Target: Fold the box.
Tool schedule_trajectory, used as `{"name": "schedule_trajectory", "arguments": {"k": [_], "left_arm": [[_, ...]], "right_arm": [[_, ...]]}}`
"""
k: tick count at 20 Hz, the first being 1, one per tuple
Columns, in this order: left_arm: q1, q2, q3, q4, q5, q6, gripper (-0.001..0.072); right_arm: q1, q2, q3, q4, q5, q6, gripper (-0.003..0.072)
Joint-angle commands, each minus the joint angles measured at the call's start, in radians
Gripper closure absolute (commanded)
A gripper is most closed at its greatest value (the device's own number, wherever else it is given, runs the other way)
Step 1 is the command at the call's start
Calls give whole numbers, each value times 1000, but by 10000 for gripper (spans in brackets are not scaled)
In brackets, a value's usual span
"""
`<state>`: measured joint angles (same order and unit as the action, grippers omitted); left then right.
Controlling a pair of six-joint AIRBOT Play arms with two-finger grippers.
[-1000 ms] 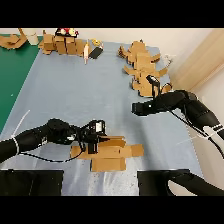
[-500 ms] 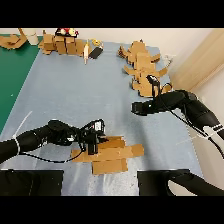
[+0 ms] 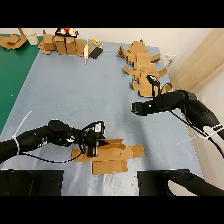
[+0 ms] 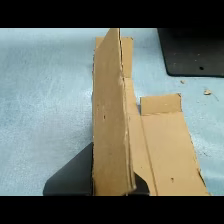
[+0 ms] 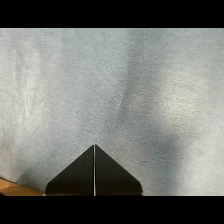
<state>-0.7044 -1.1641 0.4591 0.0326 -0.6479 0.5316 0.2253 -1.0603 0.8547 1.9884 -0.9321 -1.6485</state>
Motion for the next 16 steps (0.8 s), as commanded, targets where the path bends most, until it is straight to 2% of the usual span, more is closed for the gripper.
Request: {"name": "schedule_trajectory", "arguments": {"k": [1, 16], "left_arm": [[0, -1, -1, 39, -3, -10, 697], [2, 0, 10, 42, -51, -5, 697]], "right_arm": [[1, 0, 0, -2, 2, -2, 685], [1, 0, 0, -11, 13, -13, 685]]}}
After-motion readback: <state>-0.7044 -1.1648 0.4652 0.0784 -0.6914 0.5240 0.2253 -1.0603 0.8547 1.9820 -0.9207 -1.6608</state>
